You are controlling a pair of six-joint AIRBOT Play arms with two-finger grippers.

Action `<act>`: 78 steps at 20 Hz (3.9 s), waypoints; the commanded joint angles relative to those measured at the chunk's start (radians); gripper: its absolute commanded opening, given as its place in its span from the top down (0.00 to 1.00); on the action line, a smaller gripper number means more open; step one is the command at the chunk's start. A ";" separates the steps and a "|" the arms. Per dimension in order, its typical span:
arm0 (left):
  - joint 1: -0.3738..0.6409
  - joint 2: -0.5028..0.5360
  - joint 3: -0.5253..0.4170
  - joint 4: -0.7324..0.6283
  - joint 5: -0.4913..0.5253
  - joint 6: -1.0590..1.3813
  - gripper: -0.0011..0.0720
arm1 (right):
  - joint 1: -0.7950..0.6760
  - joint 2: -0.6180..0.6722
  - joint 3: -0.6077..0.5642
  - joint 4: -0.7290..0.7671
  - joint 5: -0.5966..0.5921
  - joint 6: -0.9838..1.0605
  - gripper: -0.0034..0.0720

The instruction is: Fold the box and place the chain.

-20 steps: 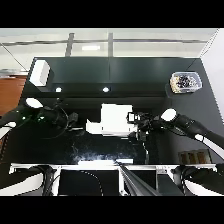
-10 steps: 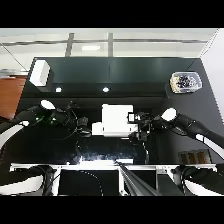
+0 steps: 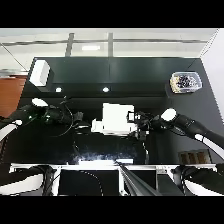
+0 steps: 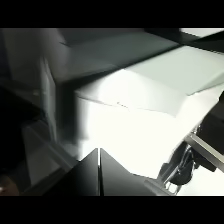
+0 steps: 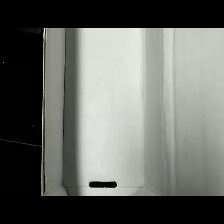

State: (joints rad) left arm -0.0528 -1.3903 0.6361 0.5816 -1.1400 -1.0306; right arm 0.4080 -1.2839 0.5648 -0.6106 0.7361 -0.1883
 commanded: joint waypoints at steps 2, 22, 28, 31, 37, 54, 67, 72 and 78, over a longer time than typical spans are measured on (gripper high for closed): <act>0.056 0.002 0.000 0.101 0.001 -0.008 0.95 | -0.001 0.001 0.000 -0.008 0.003 0.000 0.64; -0.114 -0.010 0.001 -0.078 0.112 0.076 0.95 | -0.001 0.001 0.000 -0.008 0.003 0.000 0.64; -0.109 -0.010 0.001 -0.160 0.056 0.193 0.95 | -0.001 0.001 0.000 -0.008 0.003 0.000 0.64; -0.109 -0.010 0.001 -0.158 0.055 0.194 0.89 | -0.001 0.001 0.000 -0.008 0.003 0.000 0.64; -0.110 -0.010 0.001 -0.148 0.053 0.194 0.72 | -0.001 0.001 0.000 -0.008 0.003 0.000 0.64; -0.259 0.008 0.158 0.014 0.059 0.159 0.21 | -0.001 0.001 0.000 -0.008 0.003 0.000 0.64; -0.293 0.009 0.170 0.065 0.085 0.000 0.23 | -0.001 0.001 0.000 -0.008 0.003 0.000 0.64; -0.390 0.009 0.234 0.228 0.122 -0.157 0.23 | -0.001 0.001 0.000 -0.008 0.003 0.000 0.64; -0.457 0.009 0.314 0.383 0.119 -0.312 0.23 | -0.001 0.001 0.000 -0.008 0.003 0.000 0.64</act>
State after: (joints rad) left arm -0.4801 -1.3819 0.9211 0.8948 -1.0302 -1.2625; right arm 0.4080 -1.2831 0.5648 -0.6182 0.7383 -0.1886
